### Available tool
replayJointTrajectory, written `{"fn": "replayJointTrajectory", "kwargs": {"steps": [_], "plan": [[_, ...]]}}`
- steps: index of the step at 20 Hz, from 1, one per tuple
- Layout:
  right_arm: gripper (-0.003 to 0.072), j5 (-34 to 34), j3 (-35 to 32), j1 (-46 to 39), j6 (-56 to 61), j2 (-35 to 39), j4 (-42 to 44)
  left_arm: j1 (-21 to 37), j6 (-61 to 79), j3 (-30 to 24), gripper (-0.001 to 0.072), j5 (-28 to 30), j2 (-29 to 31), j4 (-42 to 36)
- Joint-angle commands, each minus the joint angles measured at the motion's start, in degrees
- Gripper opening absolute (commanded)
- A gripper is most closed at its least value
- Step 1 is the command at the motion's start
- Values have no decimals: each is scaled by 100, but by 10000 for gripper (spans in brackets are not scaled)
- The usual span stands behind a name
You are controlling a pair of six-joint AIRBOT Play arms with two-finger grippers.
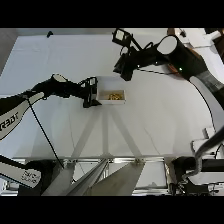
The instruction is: Fold the box and place the chain.
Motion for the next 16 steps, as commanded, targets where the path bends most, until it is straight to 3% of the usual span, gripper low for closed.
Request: {"fn": "replayJointTrajectory", "kwargs": {"steps": [1, 6, 12, 16], "plan": [[195, -17, 896, -50, 1349, -857, -234, 7, 2, 2, 396, 2, 0, 2], [195, 225, 1034, -70, 1438, -1281, -575, 7, 2, 2, 396, 2, 0, 2], [195, 1733, 1032, -13, 1126, -1384, -317, 7, 2, 2, 396, 2, 0, 2], [196, 2076, 1032, 153, 846, -1244, -111, 7, 2, 2, 396, 2, 0, 2]]}}
